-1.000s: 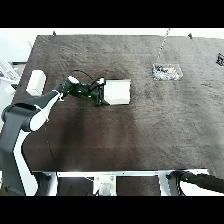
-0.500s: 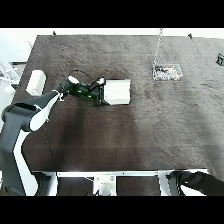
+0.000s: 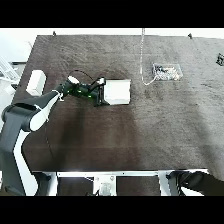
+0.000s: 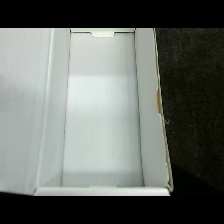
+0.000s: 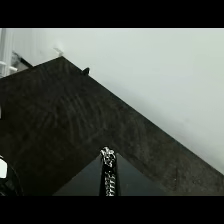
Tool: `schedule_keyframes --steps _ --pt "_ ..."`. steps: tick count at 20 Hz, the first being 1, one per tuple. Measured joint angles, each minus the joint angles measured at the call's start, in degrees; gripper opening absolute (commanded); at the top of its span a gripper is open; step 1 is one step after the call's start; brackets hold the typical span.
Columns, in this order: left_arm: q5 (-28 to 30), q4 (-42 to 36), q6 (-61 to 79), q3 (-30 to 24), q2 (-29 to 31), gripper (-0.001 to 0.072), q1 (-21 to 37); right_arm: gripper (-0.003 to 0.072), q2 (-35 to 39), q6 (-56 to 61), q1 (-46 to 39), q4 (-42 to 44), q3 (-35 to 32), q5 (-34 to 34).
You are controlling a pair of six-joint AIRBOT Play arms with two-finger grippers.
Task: Fold the box and place the chain.
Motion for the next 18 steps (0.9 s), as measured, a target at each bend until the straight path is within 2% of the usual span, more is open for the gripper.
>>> schedule_keyframes --steps 9,18 --pt "0.0 0.0 0.0 0.0 0.0 0.0358 0.0 0.0012 0.0 0.5 0.2 4.5 -8.1 0.2" --pt "0.0 0.0 0.0 0.0 0.0 0.0358 0.0 0.0011 -1.6 0.6 0.2 8.4 -15.9 -5.0"
